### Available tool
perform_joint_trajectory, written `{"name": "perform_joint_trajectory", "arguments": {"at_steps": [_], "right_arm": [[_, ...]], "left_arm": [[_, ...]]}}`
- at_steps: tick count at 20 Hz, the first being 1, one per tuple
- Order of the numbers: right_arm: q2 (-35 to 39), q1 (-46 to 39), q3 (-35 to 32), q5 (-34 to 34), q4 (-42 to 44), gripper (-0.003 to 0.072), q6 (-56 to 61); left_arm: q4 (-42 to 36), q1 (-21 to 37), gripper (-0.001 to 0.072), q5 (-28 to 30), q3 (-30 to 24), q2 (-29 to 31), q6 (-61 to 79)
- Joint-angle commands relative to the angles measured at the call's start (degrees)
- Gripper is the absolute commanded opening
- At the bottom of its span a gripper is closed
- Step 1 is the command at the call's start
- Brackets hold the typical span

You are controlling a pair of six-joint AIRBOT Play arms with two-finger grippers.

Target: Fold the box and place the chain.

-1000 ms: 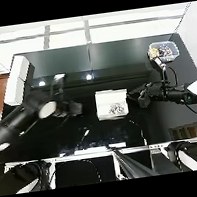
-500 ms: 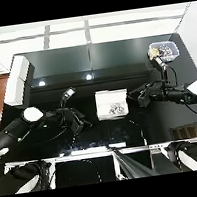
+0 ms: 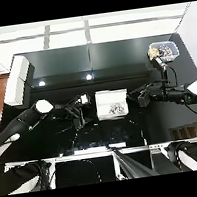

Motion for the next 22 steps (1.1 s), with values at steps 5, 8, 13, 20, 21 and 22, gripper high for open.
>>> {"name": "perform_joint_trajectory", "arguments": {"at_steps": [5,8,13,20,21,22], "right_arm": [[0.00,0.02,0.00,0.09,0.02,0.0292,0.15],[0.00,0.02,0.00,0.09,0.02,0.0292,0.15],[0.00,0.04,0.00,0.35,0.02,0.0292,0.15],[0.00,0.04,0.00,0.33,0.00,0.0291,0.15],[0.00,0.04,0.00,0.31,0.02,0.0292,0.15],[0.00,0.04,0.00,0.31,0.00,0.0291,0.13]], "left_arm": [[-0.68,0.50,0.0714,-1.42,3.45,-5.75,5.22],[-2.89,0.52,0.0714,-1.22,3.48,-5.86,7.85],[-4.37,-0.33,0.0714,-0.63,3.63,-7.04,9.40],[-4.63,-0.61,0.0714,-1.86,5.57,-9.64,11.19],[-4.63,-0.70,0.0714,-1.90,5.99,-9.86,11.17],[-4.63,-0.85,0.0714,-2.03,6.27,-10.08,11.17]]}}
